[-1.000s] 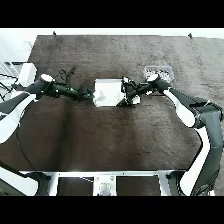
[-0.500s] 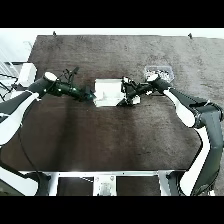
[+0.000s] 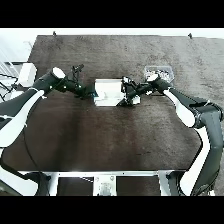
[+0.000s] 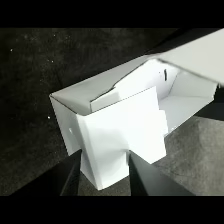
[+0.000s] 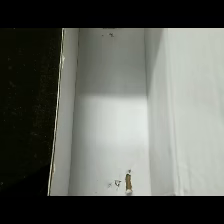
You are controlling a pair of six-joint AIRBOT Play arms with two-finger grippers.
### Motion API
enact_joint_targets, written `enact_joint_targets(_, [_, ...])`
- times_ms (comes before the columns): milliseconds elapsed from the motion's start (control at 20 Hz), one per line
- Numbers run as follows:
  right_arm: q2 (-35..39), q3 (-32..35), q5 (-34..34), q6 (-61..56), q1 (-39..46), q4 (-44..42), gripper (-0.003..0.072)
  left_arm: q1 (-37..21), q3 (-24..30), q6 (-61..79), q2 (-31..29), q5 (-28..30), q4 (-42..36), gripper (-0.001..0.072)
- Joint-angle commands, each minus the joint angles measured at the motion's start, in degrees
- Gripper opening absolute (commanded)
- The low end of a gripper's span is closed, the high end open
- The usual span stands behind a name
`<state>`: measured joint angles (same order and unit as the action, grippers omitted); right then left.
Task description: Fold the box and place the chain.
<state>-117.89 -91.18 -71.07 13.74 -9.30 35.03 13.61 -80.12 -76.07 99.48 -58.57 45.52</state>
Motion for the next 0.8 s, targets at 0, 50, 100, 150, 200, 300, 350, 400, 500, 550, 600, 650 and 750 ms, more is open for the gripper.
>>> enact_joint_targets(0, [0.00, 0.00, -0.02, 0.00, -0.02, -0.02, 0.0475, 1.79, -2.80, -5.81, 0.02, 0.98, 6.51, 0.0356])
enact_joint_targets(50, [0.00, 0.00, -0.02, 0.00, -0.02, -0.02, 0.0475, 2.29, -3.34, -7.34, 0.04, 1.07, 8.11, 0.0357])
enact_joint_targets(100, [0.00, 0.00, -0.02, 0.00, -0.02, -0.02, 0.0475, 2.86, -3.65, -9.09, 0.04, 1.18, 9.99, 0.0356])
enact_joint_targets(150, [0.00, 0.00, -0.02, 0.00, -0.02, -0.02, 0.0475, 3.50, -3.80, -10.56, 0.04, 1.57, 11.15, 0.0356])
enact_joint_targets(200, [0.00, 0.00, -0.02, 0.00, -0.02, -0.02, 0.0475, 4.02, -4.09, -12.17, 0.07, 1.84, 12.74, 0.0356])
enact_joint_targets(300, [0.00, 0.02, -0.02, 0.00, -0.02, -0.02, 0.0475, 5.25, -4.92, -14.82, 0.07, 2.21, 14.60, 0.0357])
enact_joint_targets(350, [0.00, 0.02, -0.02, 0.00, -0.02, -0.02, 0.0475, 5.90, -5.31, -16.74, 0.07, 2.38, 16.24, 0.0356])
enact_joint_targets(400, [0.00, 0.00, -0.02, 0.00, -0.02, -0.02, 0.0476, 6.69, -5.62, -18.64, 0.07, 2.47, 18.16, 0.0356])
enact_joint_targets(500, [0.00, 0.02, -0.02, 0.00, -0.02, -0.02, 0.0475, 7.72, -6.03, -21.05, 0.07, 2.58, 19.65, 0.0356])
enact_joint_targets(550, [0.00, 0.02, -0.02, 0.00, -0.02, -0.02, 0.0475, 8.13, -6.36, -22.18, 0.07, 2.47, 20.59, 0.0356])
enact_joint_targets(600, [0.00, 0.02, -0.02, 0.00, -0.02, -0.02, 0.0475, 8.39, -6.43, -23.82, 0.07, 2.32, 21.24, 0.0356])
enact_joint_targets(650, [0.00, 0.02, -0.02, 0.00, -0.02, -0.02, 0.0475, 8.39, -6.43, -25.14, 0.15, 2.21, 21.84, 0.0356])
enact_joint_targets(750, [0.00, 0.02, -0.02, 0.00, -0.02, -0.02, 0.0475, 8.79, -6.43, -26.05, 0.24, 1.88, 22.77, 0.0356])
